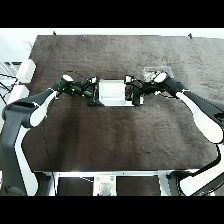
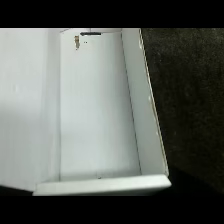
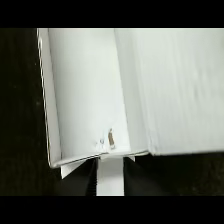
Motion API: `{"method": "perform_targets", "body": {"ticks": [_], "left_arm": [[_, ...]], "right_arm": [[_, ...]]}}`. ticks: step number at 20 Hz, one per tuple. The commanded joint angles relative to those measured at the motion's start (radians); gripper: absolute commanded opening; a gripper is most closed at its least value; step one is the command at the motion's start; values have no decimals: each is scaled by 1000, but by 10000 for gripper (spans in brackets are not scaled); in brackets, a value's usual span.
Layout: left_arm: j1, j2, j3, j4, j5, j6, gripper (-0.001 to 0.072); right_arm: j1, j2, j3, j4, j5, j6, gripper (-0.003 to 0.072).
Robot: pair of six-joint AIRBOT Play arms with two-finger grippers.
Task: Fold the box and place the chain.
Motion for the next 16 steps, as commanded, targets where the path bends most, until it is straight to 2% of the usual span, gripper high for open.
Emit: {"method": "perform_targets", "body": {"ticks": [1, 4, 7, 9, 10, 12, 13, 16], "left_arm": [[0, 0, 1, 0, 0, 0, 457], [0, 0, 1, 0, 0, 0, 458], [0, 0, 1, 0, 0, 0, 457], [0, 0, 1, 0, 0, 0, 457], [0, 0, 1, 0, 0, 0, 457], [0, 0, 1, 0, 0, 0, 457], [0, 0, 1, 0, 0, 0, 458], [0, 0, 1, 0, 0, 0, 458]], "right_arm": [[33, -2, 0, 40, 6, -25, 124], [55, -10, 0, 44, -6, -26, 127], [59, -30, 0, 55, -47, -25, 179], [59, -34, 0, 55, -58, -26, 180], [59, -34, 0, 55, -64, -25, 226], [59, -34, 0, 55, -73, -26, 446], [59, -34, 0, 55, -75, -25, 514], [58, -34, 0, 54, -74, -24, 529]]}}
